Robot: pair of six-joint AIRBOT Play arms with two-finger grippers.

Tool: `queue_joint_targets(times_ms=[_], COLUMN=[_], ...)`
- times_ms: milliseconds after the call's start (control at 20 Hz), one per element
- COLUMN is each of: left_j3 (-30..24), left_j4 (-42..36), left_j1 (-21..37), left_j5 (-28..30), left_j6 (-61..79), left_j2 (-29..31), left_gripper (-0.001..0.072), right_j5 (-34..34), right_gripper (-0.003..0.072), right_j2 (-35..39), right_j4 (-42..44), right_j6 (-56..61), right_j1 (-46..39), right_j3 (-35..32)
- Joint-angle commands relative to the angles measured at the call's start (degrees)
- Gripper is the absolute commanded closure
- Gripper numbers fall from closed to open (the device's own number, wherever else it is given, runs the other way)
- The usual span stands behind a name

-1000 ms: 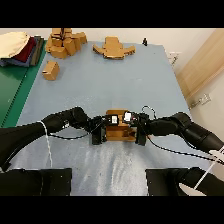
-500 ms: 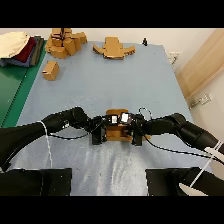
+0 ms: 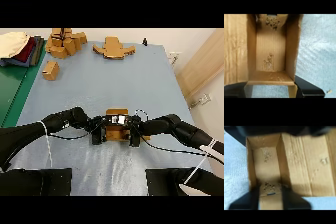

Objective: Fold the box.

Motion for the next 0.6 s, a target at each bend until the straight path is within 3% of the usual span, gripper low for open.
queue_joint_targets(times_ms=[0, 150, 250, 350, 450, 550], left_j3=[0.0, 0.0, 0.0, 0.0, 0.0, 0.0], left_j4=[0.0, 0.0, 0.0, 0.0, 0.0, 0.0], left_j1=[0.0, 0.0, 0.0, 0.0, 0.0, 0.0], left_j5=[0.0, 0.0, 0.0, 0.0, 0.0, 0.0], left_j6=[0.0, 0.0, 0.0, 0.0, 0.0, 0.0], left_j2=[0.0, 0.0, 0.0, 0.0, 0.0, 0.0], left_gripper=[0.0326, 0.0326, 0.0326, 0.0326, 0.0326, 0.0326], right_j5=[-4.9, -14.4, -21.0, -29.9, -30.1, -21.7], right_gripper=[0.0456, 0.0658, 0.068, 0.0681, 0.0682, 0.0682], right_j2=[2.6, 8.1, 11.5, 12.1, 11.2, 9.0], right_j4=[-12.3, -30.0, -43.7, -55.6, -49.7, -32.8], right_j6=[18.2, 38.8, 55.8, 80.3, 89.9, 86.0], right_j1=[0.1, 0.1, -0.2, -4.0, -11.2, -16.9], right_j3=[2.2, 5.5, 5.9, 5.4, 3.1, -0.1])
